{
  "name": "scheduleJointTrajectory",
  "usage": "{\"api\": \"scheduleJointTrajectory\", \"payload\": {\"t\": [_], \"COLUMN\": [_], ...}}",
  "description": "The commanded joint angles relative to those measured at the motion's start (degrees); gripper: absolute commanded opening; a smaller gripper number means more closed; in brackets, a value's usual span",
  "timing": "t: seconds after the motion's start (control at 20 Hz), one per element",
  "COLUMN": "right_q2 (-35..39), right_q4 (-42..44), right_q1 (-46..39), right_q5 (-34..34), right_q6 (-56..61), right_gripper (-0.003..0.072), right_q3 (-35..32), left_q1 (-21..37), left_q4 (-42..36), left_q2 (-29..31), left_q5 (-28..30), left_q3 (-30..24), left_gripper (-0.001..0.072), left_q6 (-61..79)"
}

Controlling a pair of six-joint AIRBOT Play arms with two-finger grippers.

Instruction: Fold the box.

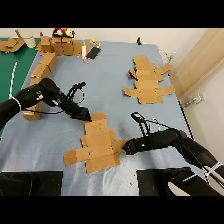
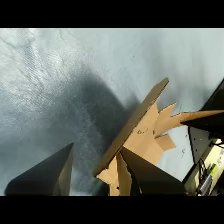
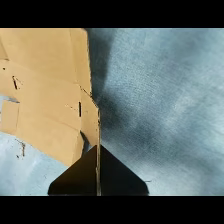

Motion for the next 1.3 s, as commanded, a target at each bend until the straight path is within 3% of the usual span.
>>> {"api": "scheduleJointTrajectory", "payload": {"t": [0.0, 0.4, 0.45, 0.5, 0.95, 1.25], "right_q2": [0.2, 0.0, 0.0, 0.0, 0.0, 0.0], "right_q4": [0.4, 0.4, 0.3, 0.2, 0.0, -0.2], "right_q1": [0.0, 0.0, 0.0, 0.0, 0.0, 0.0], "right_q5": [-0.1, -0.1, -0.1, -0.1, -0.1, -0.1], "right_q6": [-0.5, -0.2, -0.2, 0.1, 0.1, 0.1], "right_gripper": [0.0003, 0.0003, 0.0003, 0.0003, 0.0003, 0.0003], "right_q3": [0.0, 0.0, 0.0, 0.0, 0.0, 0.0], "left_q1": [0.6, 0.5, 0.5, 0.6, 0.6, 2.2], "left_q4": [-3.0, -17.7, -18.4, -18.9, -20.7, -17.0], "left_q2": [-0.2, -1.4, -2.0, -2.6, -2.9, -2.9], "left_q5": [-1.0, -2.9, -3.2, -3.5, -4.3, -7.7], "left_q3": [-3.2, -9.2, -9.3, -9.3, -9.3, -9.3], "left_gripper": [0.0409, 0.0406, 0.0286, 0.0229, 0.0226, 0.0226], "left_q6": [4.3, 19.3, 20.1, 21.0, 24.0, 23.9]}}
